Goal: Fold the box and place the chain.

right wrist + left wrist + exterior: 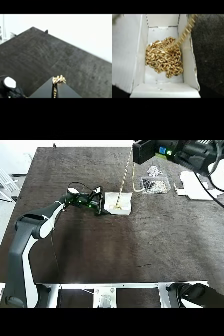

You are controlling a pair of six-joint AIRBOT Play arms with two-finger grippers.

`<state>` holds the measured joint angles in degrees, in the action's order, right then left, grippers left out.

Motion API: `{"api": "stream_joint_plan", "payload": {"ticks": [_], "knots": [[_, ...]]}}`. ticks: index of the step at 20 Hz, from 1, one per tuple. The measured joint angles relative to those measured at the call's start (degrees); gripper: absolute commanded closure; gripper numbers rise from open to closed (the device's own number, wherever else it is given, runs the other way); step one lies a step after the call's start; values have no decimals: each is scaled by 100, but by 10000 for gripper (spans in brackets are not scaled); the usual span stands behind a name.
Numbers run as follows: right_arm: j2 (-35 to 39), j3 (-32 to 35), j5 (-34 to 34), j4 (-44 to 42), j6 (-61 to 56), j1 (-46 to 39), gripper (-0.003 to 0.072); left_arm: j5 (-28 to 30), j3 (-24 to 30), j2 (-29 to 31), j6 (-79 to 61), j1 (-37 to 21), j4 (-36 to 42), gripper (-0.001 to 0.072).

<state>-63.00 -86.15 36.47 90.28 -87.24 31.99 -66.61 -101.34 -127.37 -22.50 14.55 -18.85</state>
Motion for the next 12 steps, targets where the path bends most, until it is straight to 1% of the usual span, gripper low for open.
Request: {"api": "stream_joint_plan", "payload": {"ticks": [7,12], "knots": [[-39,675,-330,76,-557,66,685,0,0,0,0,0,0,343],[-426,944,-507,81,-824,66,685,-2,0,0,2,0,0,343]]}}
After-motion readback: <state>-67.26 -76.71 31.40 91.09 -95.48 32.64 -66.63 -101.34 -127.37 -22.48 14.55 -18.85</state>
